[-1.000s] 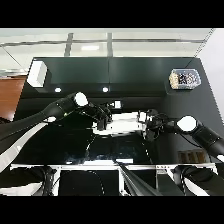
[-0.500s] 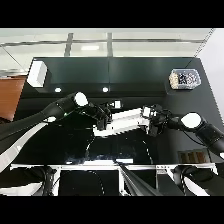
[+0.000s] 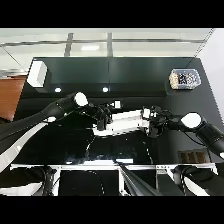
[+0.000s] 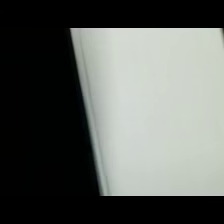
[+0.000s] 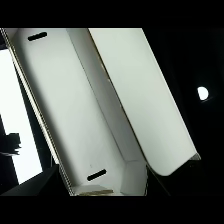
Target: Fold the box and place the chain.
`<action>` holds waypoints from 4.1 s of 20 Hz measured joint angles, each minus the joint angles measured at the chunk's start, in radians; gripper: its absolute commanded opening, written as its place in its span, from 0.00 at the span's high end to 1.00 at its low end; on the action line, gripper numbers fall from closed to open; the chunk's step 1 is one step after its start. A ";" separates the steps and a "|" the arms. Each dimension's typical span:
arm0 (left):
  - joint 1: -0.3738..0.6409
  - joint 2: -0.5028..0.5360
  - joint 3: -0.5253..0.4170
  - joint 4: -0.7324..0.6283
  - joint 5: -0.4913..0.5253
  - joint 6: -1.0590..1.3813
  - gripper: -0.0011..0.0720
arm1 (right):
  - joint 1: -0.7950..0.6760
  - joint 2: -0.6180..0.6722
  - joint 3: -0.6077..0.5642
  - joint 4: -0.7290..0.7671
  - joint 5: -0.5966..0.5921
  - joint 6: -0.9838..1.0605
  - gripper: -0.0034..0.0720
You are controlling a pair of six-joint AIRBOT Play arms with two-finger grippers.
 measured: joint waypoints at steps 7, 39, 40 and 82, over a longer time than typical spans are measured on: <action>0.001 0.003 0.001 0.018 -0.039 0.036 0.95 | 0.000 0.003 0.000 0.000 0.015 -0.002 0.10; 0.001 0.003 0.003 0.025 -0.041 0.064 0.95 | -0.117 -0.075 0.008 0.232 0.089 -0.211 0.10; 0.001 0.003 0.005 0.026 -0.042 0.072 0.95 | -0.115 -0.077 0.008 0.230 0.101 -0.214 0.10; 0.001 -0.035 0.070 0.030 -0.069 0.136 0.95 | -0.047 -0.204 -0.001 0.105 0.090 -0.231 0.11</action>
